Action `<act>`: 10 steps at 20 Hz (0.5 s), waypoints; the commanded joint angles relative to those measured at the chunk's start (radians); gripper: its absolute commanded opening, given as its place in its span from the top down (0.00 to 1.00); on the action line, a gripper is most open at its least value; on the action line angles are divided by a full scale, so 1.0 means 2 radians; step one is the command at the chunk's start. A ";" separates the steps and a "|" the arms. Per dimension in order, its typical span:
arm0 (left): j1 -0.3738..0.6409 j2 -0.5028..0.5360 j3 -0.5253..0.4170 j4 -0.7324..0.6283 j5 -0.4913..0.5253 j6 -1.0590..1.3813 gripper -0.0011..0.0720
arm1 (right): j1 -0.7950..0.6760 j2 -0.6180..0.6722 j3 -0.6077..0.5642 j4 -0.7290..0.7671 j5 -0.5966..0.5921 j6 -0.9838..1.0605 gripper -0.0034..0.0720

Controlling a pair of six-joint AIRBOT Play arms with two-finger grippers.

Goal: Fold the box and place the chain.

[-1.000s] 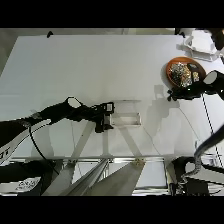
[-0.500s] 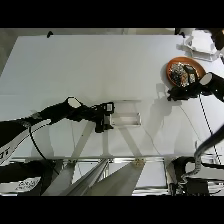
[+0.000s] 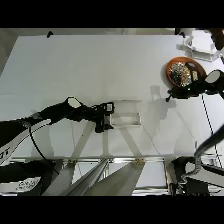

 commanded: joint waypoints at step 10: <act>0.000 0.000 0.000 0.000 0.000 0.000 0.55 | 0.158 0.223 0.000 0.120 0.153 -0.077 0.94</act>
